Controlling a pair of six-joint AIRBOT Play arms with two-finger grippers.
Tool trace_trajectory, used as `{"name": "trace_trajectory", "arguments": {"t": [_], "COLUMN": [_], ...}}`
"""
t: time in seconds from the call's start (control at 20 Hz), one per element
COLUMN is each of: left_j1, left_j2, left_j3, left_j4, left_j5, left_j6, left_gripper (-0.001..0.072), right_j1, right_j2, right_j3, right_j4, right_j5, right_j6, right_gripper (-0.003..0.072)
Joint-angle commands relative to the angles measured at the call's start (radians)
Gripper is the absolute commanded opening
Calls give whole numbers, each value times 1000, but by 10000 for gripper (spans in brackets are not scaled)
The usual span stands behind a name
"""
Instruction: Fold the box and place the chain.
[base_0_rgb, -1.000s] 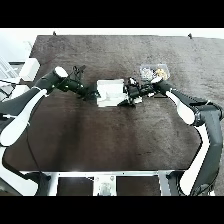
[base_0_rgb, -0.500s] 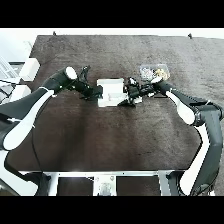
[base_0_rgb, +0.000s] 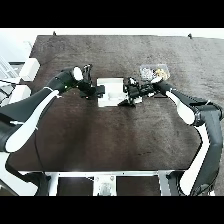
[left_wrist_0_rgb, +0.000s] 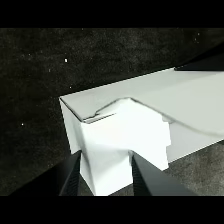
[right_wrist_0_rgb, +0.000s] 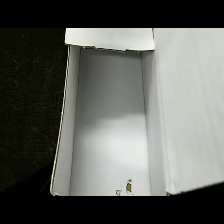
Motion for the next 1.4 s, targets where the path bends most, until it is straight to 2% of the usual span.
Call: {"name": "trace_trajectory", "arguments": {"t": [0.0,0.15,0.35,0.65,0.9,1.25,1.35], "left_j1": [-8,-8,-28,-44,-56,-56,-57], "left_j2": [-3,-14,-66,-105,-208,-314,-333], "left_j3": [2,14,116,207,349,500,520], "left_j4": [69,80,107,159,174,253,262], "left_j5": [-4,-17,-117,-250,-380,-502,-509], "left_j6": [-56,-74,-100,-175,-208,-223,-222], "left_gripper": [368,368,368,368,368,367,368], "right_j1": [0,0,0,0,0,0,0], "right_j2": [-1,-1,-1,-1,-1,-1,-1], "right_j3": [0,0,0,0,0,0,0], "right_j4": [0,0,0,0,0,0,0], "right_j5": [0,0,0,0,1,0,0], "right_j6": [-1,-1,-1,-1,-1,-1,-1], "right_gripper": [499,499,499,499,499,499,499]}}
